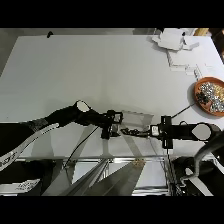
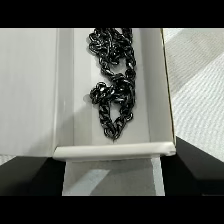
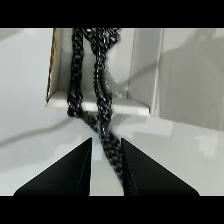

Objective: Fold the box and place the chain.

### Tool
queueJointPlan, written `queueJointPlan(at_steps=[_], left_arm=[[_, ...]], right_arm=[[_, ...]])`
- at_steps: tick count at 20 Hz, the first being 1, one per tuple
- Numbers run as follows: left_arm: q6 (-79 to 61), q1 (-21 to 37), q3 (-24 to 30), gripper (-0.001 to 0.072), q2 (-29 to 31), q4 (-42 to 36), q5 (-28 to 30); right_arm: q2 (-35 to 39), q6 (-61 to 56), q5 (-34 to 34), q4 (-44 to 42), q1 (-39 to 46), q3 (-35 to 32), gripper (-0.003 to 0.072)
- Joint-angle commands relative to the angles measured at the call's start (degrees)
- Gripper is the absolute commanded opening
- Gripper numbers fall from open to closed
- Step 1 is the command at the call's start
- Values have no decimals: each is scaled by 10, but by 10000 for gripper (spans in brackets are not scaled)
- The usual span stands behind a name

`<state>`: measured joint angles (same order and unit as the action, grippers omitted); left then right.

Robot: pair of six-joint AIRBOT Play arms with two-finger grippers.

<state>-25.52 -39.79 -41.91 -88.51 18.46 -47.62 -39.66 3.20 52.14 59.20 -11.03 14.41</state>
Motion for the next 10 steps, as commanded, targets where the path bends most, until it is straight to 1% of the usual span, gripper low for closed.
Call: queueJointPlan(at_steps=[1,3,4,6,7,8,10], left_arm=[[0,1,0,333,0,0,0],[0,1,0,333,0,0,0],[0,1,0,333,0,0,0],[0,1,0,333,0,0,0],[0,1,0,333,0,0,0],[0,1,0,333,0,0,0],[0,1,0,333,0,0,0]], right_arm=[[-33,48,-46,-55,3,-13,196],[-42,48,-45,-52,3,-13,192],[-42,47,-45,-52,3,-13,150],[-40,42,-35,-46,3,-12,24],[-36,41,-23,-26,3,-7,17],[-34,18,-4,18,3,10,17],[-34,-72,57,118,3,71,17]])
